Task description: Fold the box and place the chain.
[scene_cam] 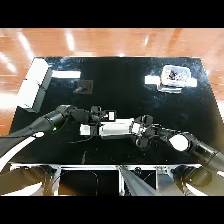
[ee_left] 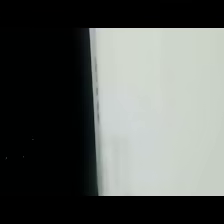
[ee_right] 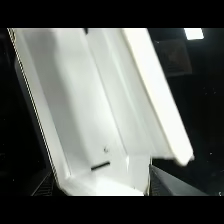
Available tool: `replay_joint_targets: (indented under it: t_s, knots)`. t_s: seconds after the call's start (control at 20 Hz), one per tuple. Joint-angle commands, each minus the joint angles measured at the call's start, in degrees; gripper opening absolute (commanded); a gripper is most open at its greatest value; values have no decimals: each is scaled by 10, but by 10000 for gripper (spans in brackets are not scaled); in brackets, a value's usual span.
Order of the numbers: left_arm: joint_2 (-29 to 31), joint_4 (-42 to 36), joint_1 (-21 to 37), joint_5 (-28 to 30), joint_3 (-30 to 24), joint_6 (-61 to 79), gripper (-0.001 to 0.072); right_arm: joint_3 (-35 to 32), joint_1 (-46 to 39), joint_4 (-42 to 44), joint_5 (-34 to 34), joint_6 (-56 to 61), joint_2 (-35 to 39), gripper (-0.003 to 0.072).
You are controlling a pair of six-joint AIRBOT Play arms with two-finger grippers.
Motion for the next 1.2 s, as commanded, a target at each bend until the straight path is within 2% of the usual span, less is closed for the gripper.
replay_joint_targets:
  t_s: [0.0,0.15,0.55,0.7,0.8,0.9,1.0,1.15]
  knots:
    - [-7,26,13,21,12,3,17,3,0,14,2,-3,-9,697]
    - [-12,26,13,21,12,3,17,13,-1,48,3,-43,-24,696]
    - [-13,25,13,21,12,3,17,32,-28,48,-22,-45,-42,696]
    - [-13,25,13,21,14,3,17,32,-49,65,4,-49,-50,695]
    - [-13,25,13,21,14,3,17,33,-49,107,36,-103,-66,696]
    - [-13,23,13,21,14,3,17,33,-49,188,35,-211,-78,695]
    - [-13,23,13,21,14,3,17,44,-59,245,40,-265,-92,695]
    - [-13,23,13,21,14,3,17,63,-87,266,77,-296,-112,695]
